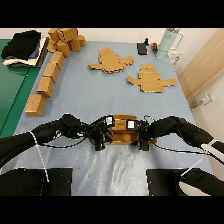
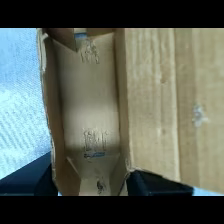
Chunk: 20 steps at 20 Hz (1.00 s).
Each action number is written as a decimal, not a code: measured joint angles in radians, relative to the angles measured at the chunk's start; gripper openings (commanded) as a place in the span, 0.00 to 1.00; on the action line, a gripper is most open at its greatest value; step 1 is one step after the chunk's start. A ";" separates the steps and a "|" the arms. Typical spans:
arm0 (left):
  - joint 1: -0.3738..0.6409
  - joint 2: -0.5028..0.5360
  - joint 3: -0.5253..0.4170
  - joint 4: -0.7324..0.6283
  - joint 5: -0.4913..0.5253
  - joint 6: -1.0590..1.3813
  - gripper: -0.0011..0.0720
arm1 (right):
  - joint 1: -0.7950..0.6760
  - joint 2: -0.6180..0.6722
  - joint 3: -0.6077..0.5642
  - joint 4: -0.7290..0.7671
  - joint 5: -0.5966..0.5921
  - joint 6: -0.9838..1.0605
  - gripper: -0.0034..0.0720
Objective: Fold the box.
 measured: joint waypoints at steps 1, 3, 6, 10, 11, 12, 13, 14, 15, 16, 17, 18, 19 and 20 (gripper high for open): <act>0.000 -0.002 0.000 -0.002 0.002 0.007 0.56 | 0.000 0.000 0.000 0.000 -0.001 0.000 0.72; -0.002 -0.003 0.000 -0.007 0.002 0.015 0.56 | 0.000 0.000 0.000 0.000 -0.001 0.000 0.72; -0.002 -0.004 0.000 -0.011 -0.003 0.023 0.59 | 0.000 0.000 0.000 0.000 -0.001 0.000 0.72; -0.002 -0.004 0.000 -0.017 -0.006 0.028 0.86 | 0.000 0.000 0.000 0.000 0.000 0.000 0.72; -0.002 -0.004 0.000 -0.018 -0.006 0.028 0.86 | 0.000 0.000 0.000 0.000 0.000 0.000 0.72; -0.002 -0.004 0.000 -0.018 -0.007 0.028 0.86 | 0.000 0.000 0.000 0.000 0.000 0.001 0.72; -0.002 -0.004 0.000 -0.018 -0.007 0.028 0.86 | 0.000 0.000 0.000 0.000 0.000 0.001 0.72; -0.002 -0.004 0.000 -0.019 -0.007 0.028 0.85 | 0.000 0.000 0.000 0.000 0.000 0.001 0.72; -0.002 -0.004 0.000 -0.019 -0.007 0.028 0.82 | 0.000 0.000 0.000 0.000 0.000 0.001 0.72; -0.002 -0.004 0.000 -0.019 -0.007 0.027 0.82 | 0.000 0.000 0.000 0.000 0.000 0.001 0.72; -0.002 -0.004 0.000 -0.019 -0.007 0.021 0.68 | 0.000 0.000 0.000 0.000 0.000 0.001 0.72; -0.001 -0.002 0.000 -0.016 -0.007 0.008 0.19 | 0.000 0.000 0.000 0.000 0.000 0.002 0.72; -0.002 0.001 0.000 -0.005 -0.007 -0.010 0.04 | 0.000 0.000 0.000 0.000 0.002 0.003 0.72; -0.002 0.010 0.000 0.023 -0.010 -0.037 0.04 | 0.000 0.000 0.000 0.002 0.005 0.003 0.72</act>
